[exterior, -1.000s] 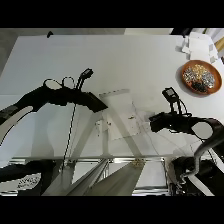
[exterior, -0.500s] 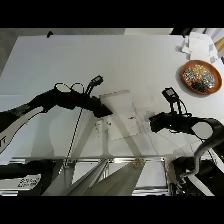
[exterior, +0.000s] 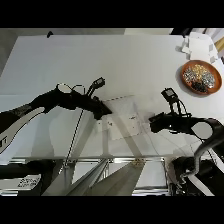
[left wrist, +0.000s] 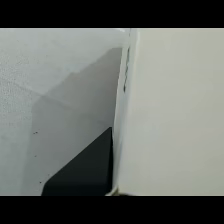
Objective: Fold the box and place the chain.
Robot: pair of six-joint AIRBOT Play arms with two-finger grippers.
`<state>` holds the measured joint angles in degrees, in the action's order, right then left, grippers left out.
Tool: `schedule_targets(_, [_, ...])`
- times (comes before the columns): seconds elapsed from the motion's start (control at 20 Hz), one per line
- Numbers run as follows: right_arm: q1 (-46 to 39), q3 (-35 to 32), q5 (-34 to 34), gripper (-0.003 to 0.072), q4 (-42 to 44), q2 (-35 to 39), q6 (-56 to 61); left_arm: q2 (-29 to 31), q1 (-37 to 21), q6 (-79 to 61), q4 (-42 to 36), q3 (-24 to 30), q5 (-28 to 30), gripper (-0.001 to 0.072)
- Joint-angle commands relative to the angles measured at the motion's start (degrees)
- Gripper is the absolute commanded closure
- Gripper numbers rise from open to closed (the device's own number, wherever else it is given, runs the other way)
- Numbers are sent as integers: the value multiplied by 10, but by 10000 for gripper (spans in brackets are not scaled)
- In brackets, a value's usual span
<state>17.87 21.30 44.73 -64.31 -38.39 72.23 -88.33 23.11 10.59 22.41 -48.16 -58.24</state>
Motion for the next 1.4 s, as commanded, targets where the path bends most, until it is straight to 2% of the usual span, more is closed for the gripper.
schedule_targets(0.0, [0, 0, 12, 671, -1, 0, 0, 1, 0, -34, 14, 0, 5, 701])
schedule_targets(0.05, [0, 0, 16, 668, -1, 0, 0, 4, 1, -52, 13, -1, 5, 701])
schedule_targets(0.1, [0, 0, 18, 609, -1, 0, 0, 10, 2, -68, 10, -1, 5, 703])
schedule_targets(0.2, [0, 0, 18, 379, 7, 0, 0, 23, 2, -80, 8, -9, 1, 704])
schedule_targets(0.25, [0, 0, 18, 327, 13, 1, 0, 32, 2, -80, 14, -14, 0, 704])
schedule_targets(0.4, [0, 14, 37, 318, 19, 1, 0, 40, 8, -83, 59, -29, -30, 705])
schedule_targets(0.6, [0, 39, 89, 319, 18, 14, 0, 39, 68, -147, 135, -29, -28, 704])
schedule_targets(0.8, [0, 39, 110, 319, 15, 37, -1, 38, 103, -154, 115, -29, 37, 704])
schedule_targets(0.95, [0, 39, 110, 320, 13, 38, -1, 28, 97, -158, 73, -29, 40, 702])
schedule_targets(1.35, [0, 39, 110, 320, 11, 38, -1, -20, 96, -170, 70, -29, 58, 705])
